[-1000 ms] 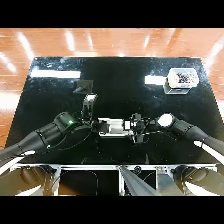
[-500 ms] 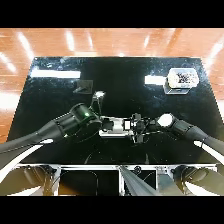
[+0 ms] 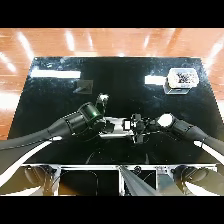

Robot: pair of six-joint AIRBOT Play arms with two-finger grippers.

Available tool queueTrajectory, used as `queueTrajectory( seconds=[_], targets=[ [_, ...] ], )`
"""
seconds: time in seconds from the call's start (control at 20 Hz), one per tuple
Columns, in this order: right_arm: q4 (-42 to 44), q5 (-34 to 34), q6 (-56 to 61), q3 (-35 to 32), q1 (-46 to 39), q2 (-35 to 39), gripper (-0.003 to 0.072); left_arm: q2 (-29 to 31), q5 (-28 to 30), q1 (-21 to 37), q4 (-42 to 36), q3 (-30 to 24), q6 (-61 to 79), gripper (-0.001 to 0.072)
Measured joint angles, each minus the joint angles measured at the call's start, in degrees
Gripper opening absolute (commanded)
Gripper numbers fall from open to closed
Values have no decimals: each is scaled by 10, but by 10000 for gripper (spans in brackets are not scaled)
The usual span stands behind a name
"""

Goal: Fold the box and place the chain.

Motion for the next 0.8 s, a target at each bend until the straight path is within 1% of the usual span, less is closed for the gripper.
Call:
queueTrajectory(
  seconds=[0.8],
  targets=[
    [0,-1,0,0,0,0,492,-19,1,0,-16,1,-2,411]
  ],
)
